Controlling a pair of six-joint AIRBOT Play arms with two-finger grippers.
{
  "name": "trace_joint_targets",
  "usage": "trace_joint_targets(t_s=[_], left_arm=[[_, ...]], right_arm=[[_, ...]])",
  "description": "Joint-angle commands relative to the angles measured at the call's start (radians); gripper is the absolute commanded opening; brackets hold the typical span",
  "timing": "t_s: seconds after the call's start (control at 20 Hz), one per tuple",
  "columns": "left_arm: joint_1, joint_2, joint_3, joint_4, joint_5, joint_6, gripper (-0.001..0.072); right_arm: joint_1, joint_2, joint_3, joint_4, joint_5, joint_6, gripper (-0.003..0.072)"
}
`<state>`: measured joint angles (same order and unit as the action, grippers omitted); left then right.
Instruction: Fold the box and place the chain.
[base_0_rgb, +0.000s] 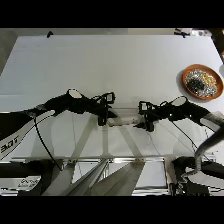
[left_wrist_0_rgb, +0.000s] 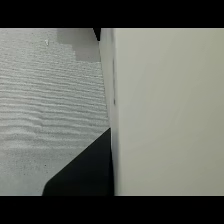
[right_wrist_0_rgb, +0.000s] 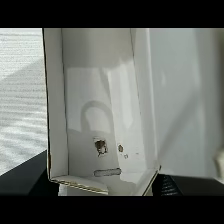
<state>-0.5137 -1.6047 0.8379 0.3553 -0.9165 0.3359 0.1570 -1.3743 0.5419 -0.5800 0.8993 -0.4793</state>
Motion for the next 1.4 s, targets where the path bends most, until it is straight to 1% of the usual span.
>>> trace_joint_targets(t_s=[0.0, 0.05, 0.1, 0.15, 0.2, 0.35, 0.45, 0.6, 0.75, 0.8, 0.85, 0.9, 0.95, 1.0, 1.05, 1.1, 1.15, 1.2, 1.25, 1.3, 1.35], left_arm=[[0.002, 0.000, 0.001, 0.000, 0.001, 0.001, 0.0013], [0.003, 0.001, 0.001, -0.001, 0.000, 0.000, 0.0031], [0.003, 0.004, 0.001, 0.001, 0.000, 0.000, 0.0148], [0.003, 0.009, 0.001, -0.002, 0.000, 0.000, 0.0320], [0.003, 0.017, 0.001, -0.003, 0.001, 0.000, 0.0394], [0.003, 0.054, 0.001, 0.002, 0.001, 0.000, 0.0407], [0.004, 0.089, 0.001, 0.006, 0.015, -0.008, 0.0580], [0.034, 0.156, 0.001, 0.087, 0.031, -0.080, 0.0586], [0.100, 0.241, 0.001, 0.256, 0.024, -0.231, 0.0586], [0.123, 0.272, 0.001, 0.304, 0.006, -0.283, 0.0586], [0.147, 0.307, 0.001, 0.341, -0.024, -0.326, 0.0577], [0.164, 0.337, 0.001, 0.360, -0.061, -0.362, 0.0521], [0.172, 0.365, 0.001, 0.377, -0.103, -0.399, 0.0309], [0.171, 0.381, 0.001, 0.391, -0.153, -0.412, 0.0076], [0.156, 0.386, 0.001, 0.391, -0.211, -0.412, 0.0006], [0.132, 0.384, 0.000, 0.391, -0.259, -0.425, 0.0005], [0.096, 0.382, 0.000, 0.389, -0.280, -0.453, 0.0005], [0.056, 0.379, 0.000, 0.372, -0.278, -0.476, 0.0005], [0.008, 0.375, 0.000, 0.331, -0.256, -0.474, 0.0005], [-0.035, 0.371, 0.000, 0.280, -0.210, -0.471, 0.0005], [-0.083, 0.367, 0.000, 0.230, -0.127, -0.466, 0.0005]], right_arm=[[0.000, 0.001, 0.000, 0.001, 0.002, 0.000, 0.0444], [0.000, 0.001, 0.000, 0.001, 0.002, 0.000, 0.0444], [0.000, 0.001, 0.000, 0.001, 0.002, 0.000, 0.0444], [0.000, 0.001, 0.000, 0.001, 0.002, 0.000, 0.0444], [0.000, 0.001, 0.000, 0.001, 0.002, 0.000, 0.0444], [0.000, 0.001, 0.000, 0.001, 0.002, 0.000, 0.0444], [0.000, 0.001, 0.000, 0.001, 0.002, 0.000, 0.0444], [0.000, 0.001, 0.000, 0.001, 0.002, 0.000, 0.0444], [0.000, 0.001, 0.000, 0.001, 0.002, 0.000, 0.0444], [0.000, 0.001, 0.000, 0.001, 0.002, 0.000, 0.0444], [0.000, 0.001, 0.000, 0.001, 0.002, 0.000, 0.0444], [0.000, 0.001, 0.000, 0.001, 0.002, 0.000, 0.0444], [0.000, 0.001, 0.000, 0.001, 0.002, 0.000, 0.0444], [0.000, 0.001, 0.000, 0.001, 0.002, 0.000, 0.0444], [0.000, 0.001, 0.000, 0.001, 0.002, 0.000, 0.0444], [0.000, 0.001, 0.000, 0.001, 0.002, 0.000, 0.0444], [0.000, 0.001, 0.000, 0.001, 0.002, 0.000, 0.0444], [0.000, 0.001, 0.000, 0.001, 0.002, 0.000, 0.0444], [0.000, 0.001, 0.000, 0.001, 0.002, 0.000, 0.0444], [0.000, 0.001, 0.000, 0.001, 0.002, 0.000, 0.0444], [0.000, 0.001, 0.000, 0.001, 0.002, 0.000, 0.0444]])
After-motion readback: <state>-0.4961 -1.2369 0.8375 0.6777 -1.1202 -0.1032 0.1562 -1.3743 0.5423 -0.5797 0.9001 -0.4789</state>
